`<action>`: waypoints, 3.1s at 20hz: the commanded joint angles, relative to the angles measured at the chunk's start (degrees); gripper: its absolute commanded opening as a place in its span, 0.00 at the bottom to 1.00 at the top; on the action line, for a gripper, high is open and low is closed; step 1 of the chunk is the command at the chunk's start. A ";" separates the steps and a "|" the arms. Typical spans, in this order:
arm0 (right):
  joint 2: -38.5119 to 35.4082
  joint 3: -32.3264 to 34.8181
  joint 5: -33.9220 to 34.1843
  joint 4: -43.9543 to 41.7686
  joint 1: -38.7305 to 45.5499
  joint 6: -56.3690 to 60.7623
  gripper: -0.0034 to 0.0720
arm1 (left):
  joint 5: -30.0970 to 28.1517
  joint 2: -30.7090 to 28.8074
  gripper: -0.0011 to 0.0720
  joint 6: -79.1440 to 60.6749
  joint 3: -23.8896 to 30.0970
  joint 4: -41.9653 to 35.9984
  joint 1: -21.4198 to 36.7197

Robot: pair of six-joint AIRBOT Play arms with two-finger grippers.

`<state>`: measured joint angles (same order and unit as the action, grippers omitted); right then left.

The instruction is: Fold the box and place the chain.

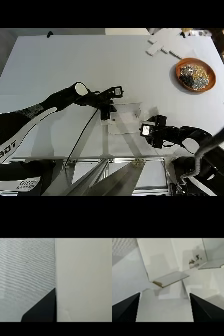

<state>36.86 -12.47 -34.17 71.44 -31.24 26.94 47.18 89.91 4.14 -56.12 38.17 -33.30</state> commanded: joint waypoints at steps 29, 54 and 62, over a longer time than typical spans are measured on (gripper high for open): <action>20.76 -8.98 -0.70 -38.75 17.31 -48.96 0.97 | 0.00 -0.04 0.03 -0.02 -0.07 0.02 0.00; 37.55 -17.77 -16.17 -41.29 20.85 -58.36 0.91 | 0.00 -0.04 0.03 -0.02 -0.07 0.02 0.00; 38.93 -17.77 -17.03 -42.05 20.90 -58.47 0.89 | 0.00 -0.04 0.03 -0.02 -0.04 0.00 0.00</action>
<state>75.31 -30.22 -51.09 29.89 -10.33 -31.55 47.40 89.86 4.05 -56.12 38.22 -33.28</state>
